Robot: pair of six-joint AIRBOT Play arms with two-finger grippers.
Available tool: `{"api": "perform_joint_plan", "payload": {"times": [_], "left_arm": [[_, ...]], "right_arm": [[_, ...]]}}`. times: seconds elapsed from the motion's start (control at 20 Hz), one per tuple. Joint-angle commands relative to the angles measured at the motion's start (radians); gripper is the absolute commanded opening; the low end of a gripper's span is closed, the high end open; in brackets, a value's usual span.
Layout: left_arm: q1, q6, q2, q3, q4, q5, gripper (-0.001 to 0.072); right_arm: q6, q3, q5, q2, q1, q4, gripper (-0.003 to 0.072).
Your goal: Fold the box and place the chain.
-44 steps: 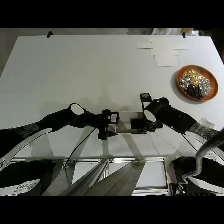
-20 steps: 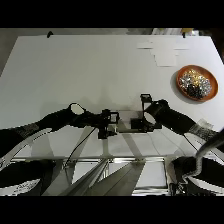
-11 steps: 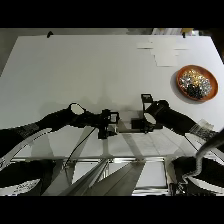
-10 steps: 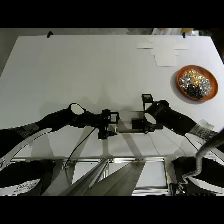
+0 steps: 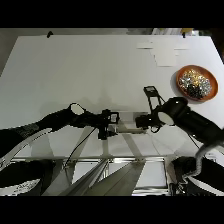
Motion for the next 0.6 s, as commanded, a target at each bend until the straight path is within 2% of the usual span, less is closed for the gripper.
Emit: {"api": "perform_joint_plan", "payload": {"times": [0.0, 0.1, 0.15, 0.2, 0.4, 0.55], "left_arm": [[0.0, 0.001, 0.0, 0.001, 0.001, 0.0, 0.0207], [0.0, 0.001, 0.0, 0.001, 0.001, 0.0, 0.0207], [0.0, 0.001, 0.0, 0.001, 0.001, 0.0, 0.0207], [0.0, 0.001, 0.0, 0.001, 0.001, 0.0, 0.0207], [0.0, 0.001, 0.0, 0.001, 0.001, 0.0, 0.0207], [0.0, 0.001, 0.0, 0.001, 0.001, 0.0, 0.0207]], "right_arm": [[-0.196, 0.097, 0.129, 0.077, -0.108, -0.011, 0.0343], [-0.321, 0.188, 0.112, 0.077, -0.237, -0.012, 0.0338], [-0.374, 0.228, 0.089, 0.07, -0.314, -0.012, 0.0312], [-0.429, 0.271, 0.081, 0.054, -0.404, -0.011, 0.0231], [-0.598, 0.386, 0.063, -0.059, -0.735, -0.012, 0.0224], [-0.641, 0.395, -0.013, -0.149, -0.912, -0.012, 0.0224]]}}
